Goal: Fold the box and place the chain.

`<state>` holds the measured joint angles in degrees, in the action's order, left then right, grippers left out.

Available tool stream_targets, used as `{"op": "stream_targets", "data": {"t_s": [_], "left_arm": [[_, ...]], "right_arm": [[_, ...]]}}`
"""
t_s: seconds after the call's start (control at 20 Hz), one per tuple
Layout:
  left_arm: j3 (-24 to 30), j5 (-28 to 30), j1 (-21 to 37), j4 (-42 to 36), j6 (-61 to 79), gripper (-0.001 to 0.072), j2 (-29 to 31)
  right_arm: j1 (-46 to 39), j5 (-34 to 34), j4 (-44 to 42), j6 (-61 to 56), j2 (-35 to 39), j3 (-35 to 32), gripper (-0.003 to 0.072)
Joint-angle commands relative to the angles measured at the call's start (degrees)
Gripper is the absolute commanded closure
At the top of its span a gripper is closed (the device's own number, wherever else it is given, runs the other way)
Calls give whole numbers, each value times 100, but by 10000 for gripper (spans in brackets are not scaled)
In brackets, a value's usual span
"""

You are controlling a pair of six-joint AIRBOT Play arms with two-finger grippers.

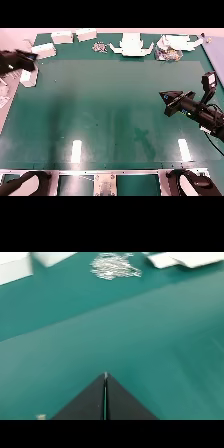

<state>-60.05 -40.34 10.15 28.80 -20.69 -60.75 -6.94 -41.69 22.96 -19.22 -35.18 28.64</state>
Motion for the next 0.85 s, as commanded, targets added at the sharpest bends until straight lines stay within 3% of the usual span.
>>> {"op": "stream_targets", "data": {"t_s": [0.0,0.1,0.25,0.3,0.35,0.8], "left_arm": [[1862,1384,-1161,-732,734,695,1405],[2949,1880,-1727,-1047,955,695,2111],[3866,2017,-2120,-1130,955,692,2662],[3965,1967,-2140,-1130,929,691,2686],[3982,1930,-2140,-1128,870,690,2675],[3982,1759,-2140,-1141,872,689,2675]], "right_arm": [[2,251,179,-4,603,-304,678],[0,413,221,-7,1054,-658,678],[0,535,216,-7,1576,-1300,676],[0,501,214,-7,1646,-1462,675],[2,372,212,-7,1663,-1593,622],[0,249,212,-68,1661,-2002,617]]}}
